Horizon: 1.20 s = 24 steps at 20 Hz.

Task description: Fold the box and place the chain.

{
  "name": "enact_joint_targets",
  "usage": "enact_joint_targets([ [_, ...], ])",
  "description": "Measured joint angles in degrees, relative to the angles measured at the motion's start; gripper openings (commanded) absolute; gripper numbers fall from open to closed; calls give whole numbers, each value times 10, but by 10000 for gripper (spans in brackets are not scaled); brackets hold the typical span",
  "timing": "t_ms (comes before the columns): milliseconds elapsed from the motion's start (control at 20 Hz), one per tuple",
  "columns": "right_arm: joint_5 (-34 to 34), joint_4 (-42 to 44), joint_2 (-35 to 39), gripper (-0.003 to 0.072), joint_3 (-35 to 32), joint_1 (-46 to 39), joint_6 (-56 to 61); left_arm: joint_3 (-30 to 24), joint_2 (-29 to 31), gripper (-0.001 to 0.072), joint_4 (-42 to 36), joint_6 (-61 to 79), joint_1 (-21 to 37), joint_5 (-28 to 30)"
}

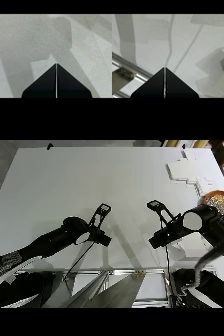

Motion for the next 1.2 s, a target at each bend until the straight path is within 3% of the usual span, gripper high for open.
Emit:
enact_joint_targets([
  [800, 0, 0, 0, 20, 0, 0, 0, 0, 0, 10, 0, 0, 0, 0],
  [1200, -73, -10, 0, 19, 2, -6, -10, 0, 0, 10, 0, 0, 0, 0],
])
